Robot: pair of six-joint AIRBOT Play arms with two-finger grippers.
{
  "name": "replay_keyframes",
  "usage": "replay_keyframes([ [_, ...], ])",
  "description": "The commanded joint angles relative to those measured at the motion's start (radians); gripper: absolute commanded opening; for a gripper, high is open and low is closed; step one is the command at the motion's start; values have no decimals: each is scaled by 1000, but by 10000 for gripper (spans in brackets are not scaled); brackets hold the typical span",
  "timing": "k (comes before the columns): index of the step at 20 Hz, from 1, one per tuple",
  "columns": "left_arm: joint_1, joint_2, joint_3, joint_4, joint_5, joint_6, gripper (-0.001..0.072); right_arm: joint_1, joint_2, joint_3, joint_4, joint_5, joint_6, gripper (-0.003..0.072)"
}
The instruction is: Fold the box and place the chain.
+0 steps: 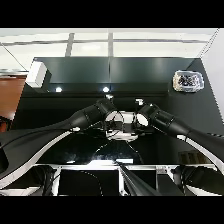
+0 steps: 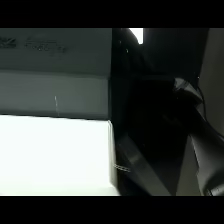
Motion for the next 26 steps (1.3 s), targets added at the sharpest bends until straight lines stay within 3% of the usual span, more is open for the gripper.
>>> replay_keyframes([
  [1, 0, 0, 0, 0, 1, -1, 21, 1, 0, 0, 25, -13, 4, 209],
  [3, 0, 0, 0, 0, 1, -1, 21, 1, 0, 0, 26, -14, 4, 209],
  [4, 0, 0, 0, 0, 1, -1, 21, 1, 0, 0, 26, -13, 4, 154],
  [5, 0, 0, 0, 0, 1, -1, 21, 1, 0, 0, 24, -13, 4, 28],
  [9, 0, 0, 0, 0, 1, -1, 21, 1, 0, 0, 25, -14, 3, 7],
  [10, 0, 0, 0, 0, 1, -1, 21, 0, 0, 0, 25, -13, 4, 12],
  [12, 0, 0, 0, 0, 1, -1, 21, -2, 2, 0, 24, -5, 3, 284],
  [17, 0, 0, 0, 0, 1, -1, 21, -7, 84, 0, -8, 71, -76, 293],
  [22, 0, 0, 0, 0, 1, -1, 21, -7, 316, 0, -109, 130, -102, 293],
  [24, 0, 0, 0, 0, 0, -1, 21, -7, 420, 0, -196, 156, -101, 293],
  [26, 0, 0, 0, 0, 0, -1, 21, -14, 504, 0, -375, 191, -101, 291],
])
